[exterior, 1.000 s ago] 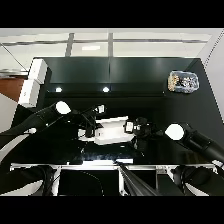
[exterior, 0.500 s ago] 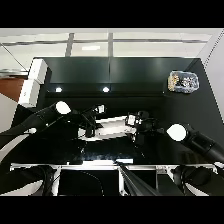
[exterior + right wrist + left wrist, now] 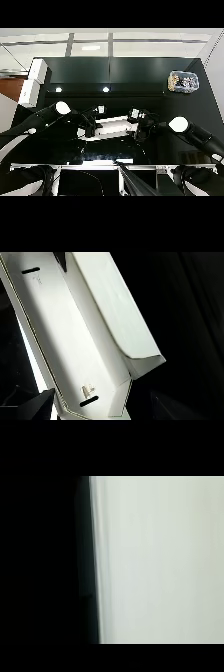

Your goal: Fold the box and place the chain.

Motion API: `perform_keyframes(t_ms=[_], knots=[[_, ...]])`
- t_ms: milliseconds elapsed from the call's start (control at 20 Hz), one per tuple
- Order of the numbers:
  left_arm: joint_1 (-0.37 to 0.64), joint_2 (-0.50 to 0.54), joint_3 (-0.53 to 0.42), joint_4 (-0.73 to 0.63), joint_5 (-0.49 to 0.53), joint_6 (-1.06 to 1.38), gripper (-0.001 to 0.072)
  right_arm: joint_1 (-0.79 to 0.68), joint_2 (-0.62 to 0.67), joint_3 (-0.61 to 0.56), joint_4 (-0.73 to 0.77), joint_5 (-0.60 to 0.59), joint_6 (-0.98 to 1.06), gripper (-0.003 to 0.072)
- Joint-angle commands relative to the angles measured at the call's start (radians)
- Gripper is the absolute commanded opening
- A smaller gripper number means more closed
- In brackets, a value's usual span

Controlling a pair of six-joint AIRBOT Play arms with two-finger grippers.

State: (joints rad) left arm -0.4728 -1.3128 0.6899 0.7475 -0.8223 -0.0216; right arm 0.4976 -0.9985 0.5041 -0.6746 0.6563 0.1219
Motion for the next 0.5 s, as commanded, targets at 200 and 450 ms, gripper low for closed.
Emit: perform_keyframes(t_ms=[200,450], knots=[[-0.023,0.013,0.001,0.012,0.006,0.053,0.0029,-0.022,-0.078,0.014,0.160,0.122,-0.270,0.0705],[-0.048,0.011,0.001,0.063,0.006,0.052,0.0031,-0.014,-0.101,0.007,0.116,0.138,-0.277,0.0704]])
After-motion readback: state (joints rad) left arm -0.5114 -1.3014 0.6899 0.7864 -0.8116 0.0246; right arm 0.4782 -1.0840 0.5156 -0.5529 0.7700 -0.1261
